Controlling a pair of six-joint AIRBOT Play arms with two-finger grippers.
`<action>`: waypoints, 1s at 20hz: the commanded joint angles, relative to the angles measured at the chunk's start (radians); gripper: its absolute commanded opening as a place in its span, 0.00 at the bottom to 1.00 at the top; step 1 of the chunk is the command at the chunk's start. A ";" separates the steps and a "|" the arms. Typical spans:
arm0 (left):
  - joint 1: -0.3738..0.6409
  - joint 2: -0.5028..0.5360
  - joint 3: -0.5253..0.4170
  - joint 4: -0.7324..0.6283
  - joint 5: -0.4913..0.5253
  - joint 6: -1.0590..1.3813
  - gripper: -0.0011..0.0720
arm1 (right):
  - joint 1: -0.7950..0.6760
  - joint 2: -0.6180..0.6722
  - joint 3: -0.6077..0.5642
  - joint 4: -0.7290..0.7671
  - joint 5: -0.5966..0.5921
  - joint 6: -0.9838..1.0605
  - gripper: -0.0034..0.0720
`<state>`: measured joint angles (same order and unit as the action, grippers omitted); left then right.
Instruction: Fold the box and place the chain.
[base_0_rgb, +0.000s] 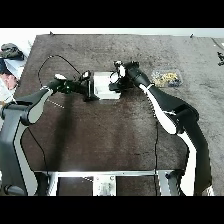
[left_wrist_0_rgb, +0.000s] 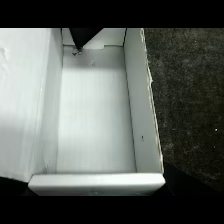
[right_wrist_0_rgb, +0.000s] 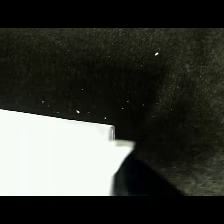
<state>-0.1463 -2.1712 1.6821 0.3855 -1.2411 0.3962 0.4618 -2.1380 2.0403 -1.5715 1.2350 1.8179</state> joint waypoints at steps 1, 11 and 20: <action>0.000 0.000 0.000 -0.002 0.000 -0.003 0.49 | 0.000 0.004 0.000 0.000 -0.002 0.012 0.32; 0.000 0.000 0.000 -0.002 0.000 -0.003 0.49 | 0.000 0.013 0.000 0.000 0.023 0.012 0.53; 0.000 0.000 0.000 -0.002 0.000 -0.003 0.49 | 0.000 0.044 0.000 -0.003 0.002 0.008 0.53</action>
<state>-0.1474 -2.1712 1.6821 0.3840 -1.2419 0.3923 0.4622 -2.1113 2.0396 -1.5745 1.2507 1.8290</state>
